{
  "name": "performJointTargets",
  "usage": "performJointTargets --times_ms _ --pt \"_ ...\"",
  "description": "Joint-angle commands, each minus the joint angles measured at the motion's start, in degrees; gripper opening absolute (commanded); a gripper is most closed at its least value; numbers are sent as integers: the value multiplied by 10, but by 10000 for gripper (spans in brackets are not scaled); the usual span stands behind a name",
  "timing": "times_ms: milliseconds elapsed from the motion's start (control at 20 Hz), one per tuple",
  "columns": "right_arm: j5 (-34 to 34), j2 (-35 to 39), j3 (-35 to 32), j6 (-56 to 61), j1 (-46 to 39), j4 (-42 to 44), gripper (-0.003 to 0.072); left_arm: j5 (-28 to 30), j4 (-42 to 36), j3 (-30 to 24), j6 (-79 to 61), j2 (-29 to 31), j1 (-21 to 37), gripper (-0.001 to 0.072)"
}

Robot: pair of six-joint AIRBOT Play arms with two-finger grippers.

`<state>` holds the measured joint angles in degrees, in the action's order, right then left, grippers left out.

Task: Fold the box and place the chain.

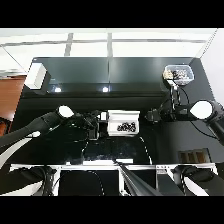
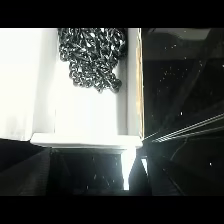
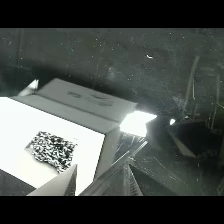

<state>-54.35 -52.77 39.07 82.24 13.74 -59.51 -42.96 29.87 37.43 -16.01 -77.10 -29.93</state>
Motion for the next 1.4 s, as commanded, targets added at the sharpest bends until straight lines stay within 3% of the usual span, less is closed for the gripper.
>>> performJointTargets --times_ms 0,800,850,900,950,1000,1200,1250,1300,1350 --pt "0 0 0 0 0 2 380 9 -7 7 12 -6 -5 713" --pt "1 0 0 0 0 1 380 22 -1 27 8 -22 -36 708" --pt "2 0 0 0 0 1 380 23 2 27 8 -23 -39 682" --pt "4 0 0 0 0 1 380 26 2 27 10 -23 -40 594" --pt "9 0 0 0 0 0 380 28 1 27 12 -23 -40 433" --pt "19 0 0 0 0 0 380 28 1 27 12 -23 -40 354" --pt "111 0 0 73 -1 5 382 29 1 27 12 -23 -40 351" --pt "140 0 0 79 0 16 440 29 1 27 12 -23 -40 351" --pt "162 -2 0 79 0 33 675 29 2 27 12 -23 -40 351" --pt "176 -7 0 74 0 50 719 29 2 27 12 -23 -40 351"
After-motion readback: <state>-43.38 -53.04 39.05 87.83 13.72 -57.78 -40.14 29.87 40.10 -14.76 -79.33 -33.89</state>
